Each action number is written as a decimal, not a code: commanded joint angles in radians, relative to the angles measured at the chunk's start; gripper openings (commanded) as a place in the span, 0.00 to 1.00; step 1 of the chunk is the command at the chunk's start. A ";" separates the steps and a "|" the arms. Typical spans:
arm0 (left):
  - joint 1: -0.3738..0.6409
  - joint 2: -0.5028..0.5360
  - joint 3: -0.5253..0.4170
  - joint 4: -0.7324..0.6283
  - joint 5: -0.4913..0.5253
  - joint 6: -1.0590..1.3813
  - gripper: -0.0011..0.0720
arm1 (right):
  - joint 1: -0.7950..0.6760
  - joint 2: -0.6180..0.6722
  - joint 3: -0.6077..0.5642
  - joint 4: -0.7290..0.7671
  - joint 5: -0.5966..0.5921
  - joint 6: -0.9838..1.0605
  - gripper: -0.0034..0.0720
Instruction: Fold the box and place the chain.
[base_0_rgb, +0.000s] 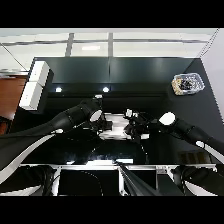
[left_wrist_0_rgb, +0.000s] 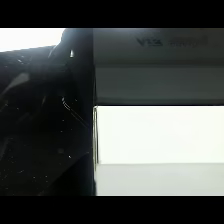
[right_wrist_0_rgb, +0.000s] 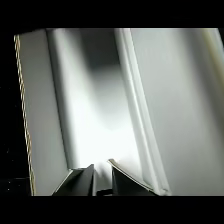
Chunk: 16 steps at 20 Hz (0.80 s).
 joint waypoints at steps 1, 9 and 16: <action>0.000 -0.001 0.000 -0.001 -0.002 0.001 0.05 | 0.001 -0.001 0.000 0.006 0.000 -0.002 0.44; 0.001 -0.001 0.000 0.000 -0.012 0.002 0.05 | -0.214 0.170 0.001 -0.285 0.144 0.637 0.06; 0.001 -0.001 0.000 0.000 -0.004 0.002 0.05 | -0.665 0.254 -0.088 -0.354 0.268 1.299 0.06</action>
